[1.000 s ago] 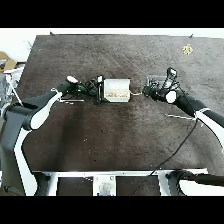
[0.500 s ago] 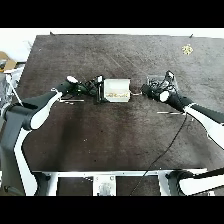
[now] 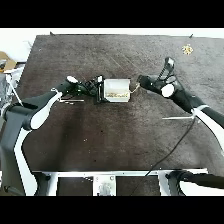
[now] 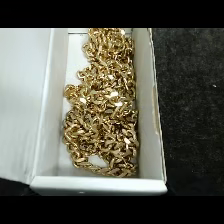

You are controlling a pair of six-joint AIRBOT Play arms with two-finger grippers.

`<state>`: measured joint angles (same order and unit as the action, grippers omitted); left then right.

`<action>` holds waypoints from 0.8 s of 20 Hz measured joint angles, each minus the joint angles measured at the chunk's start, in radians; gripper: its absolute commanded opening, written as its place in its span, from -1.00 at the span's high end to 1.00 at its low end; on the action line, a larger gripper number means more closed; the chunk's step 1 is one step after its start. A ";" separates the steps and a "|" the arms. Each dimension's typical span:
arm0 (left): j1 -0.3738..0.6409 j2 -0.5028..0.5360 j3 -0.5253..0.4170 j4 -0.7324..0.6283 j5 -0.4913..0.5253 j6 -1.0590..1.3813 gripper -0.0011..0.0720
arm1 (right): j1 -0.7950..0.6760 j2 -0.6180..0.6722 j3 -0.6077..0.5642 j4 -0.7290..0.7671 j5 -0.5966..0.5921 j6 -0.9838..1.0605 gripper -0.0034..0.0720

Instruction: Fold the box and place the chain.

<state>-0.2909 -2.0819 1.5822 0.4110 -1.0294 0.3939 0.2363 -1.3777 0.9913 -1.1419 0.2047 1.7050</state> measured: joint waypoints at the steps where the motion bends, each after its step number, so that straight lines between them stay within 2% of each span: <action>1: 0.000 0.000 0.000 0.000 0.000 0.000 0.23 | 0.018 0.049 0.001 0.000 0.008 -0.020 0.91; 6: 0.000 0.000 0.000 0.000 0.000 0.000 0.23 | 0.138 0.161 0.003 -0.005 -0.008 -0.066 0.91; 11: 0.000 0.000 0.000 0.000 0.000 0.000 0.23 | 0.229 0.081 0.003 0.001 -0.085 -0.076 0.90; 12: 0.000 0.000 0.000 0.000 0.000 0.000 0.23 | 0.237 0.053 0.003 0.002 -0.093 -0.076 0.39; 13: 0.000 0.000 0.000 0.000 0.000 0.000 0.23 | 0.240 0.024 0.003 0.005 -0.095 -0.076 -0.27; 16: 0.000 0.000 0.000 0.000 0.000 0.000 0.23 | 0.246 -0.014 0.003 -0.009 -0.081 -0.088 -0.26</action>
<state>-0.2909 -2.0819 1.5822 0.4107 -1.0294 0.3935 0.4828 -1.3918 0.9939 -1.1507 0.1234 1.6169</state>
